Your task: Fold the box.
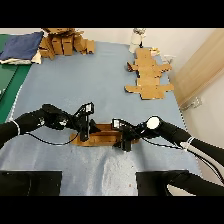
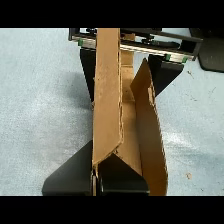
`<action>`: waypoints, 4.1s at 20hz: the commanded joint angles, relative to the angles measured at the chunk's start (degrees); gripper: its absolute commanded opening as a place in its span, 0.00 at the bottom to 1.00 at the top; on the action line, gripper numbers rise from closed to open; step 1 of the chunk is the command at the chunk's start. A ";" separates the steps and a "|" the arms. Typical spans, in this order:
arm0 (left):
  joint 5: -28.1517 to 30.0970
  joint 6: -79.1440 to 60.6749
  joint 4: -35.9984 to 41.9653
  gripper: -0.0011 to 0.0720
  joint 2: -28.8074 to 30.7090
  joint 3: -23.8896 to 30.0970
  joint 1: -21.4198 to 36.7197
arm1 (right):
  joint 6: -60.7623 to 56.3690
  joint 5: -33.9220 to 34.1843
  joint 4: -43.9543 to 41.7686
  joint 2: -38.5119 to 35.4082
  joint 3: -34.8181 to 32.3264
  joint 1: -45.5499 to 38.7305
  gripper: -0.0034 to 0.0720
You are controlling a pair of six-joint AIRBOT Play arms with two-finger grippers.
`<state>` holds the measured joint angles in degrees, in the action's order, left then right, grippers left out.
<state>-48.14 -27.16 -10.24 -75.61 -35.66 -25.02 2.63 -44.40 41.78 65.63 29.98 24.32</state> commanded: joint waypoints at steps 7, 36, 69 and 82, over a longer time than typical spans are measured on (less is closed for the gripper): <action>1.60 0.00 3.43 0.03 -0.02 0.00 -0.13 | -0.02 0.02 -0.04 0.02 0.07 -0.02 0.80; 8.02 24.87 -6.88 0.84 9.09 -1.81 -0.13 | -0.02 0.04 1.55 0.02 0.07 0.02 0.82; 9.11 88.26 -24.76 0.03 -6.97 -17.07 -10.23 | -0.02 0.72 3.19 0.24 0.07 0.07 0.82; -0.92 84.48 -26.29 0.03 -8.74 -23.52 -5.09 | -0.02 0.68 3.19 0.24 0.07 0.07 0.82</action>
<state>-44.66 63.88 -37.10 -84.77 -56.51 -31.55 2.61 -43.68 44.99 65.84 30.00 24.36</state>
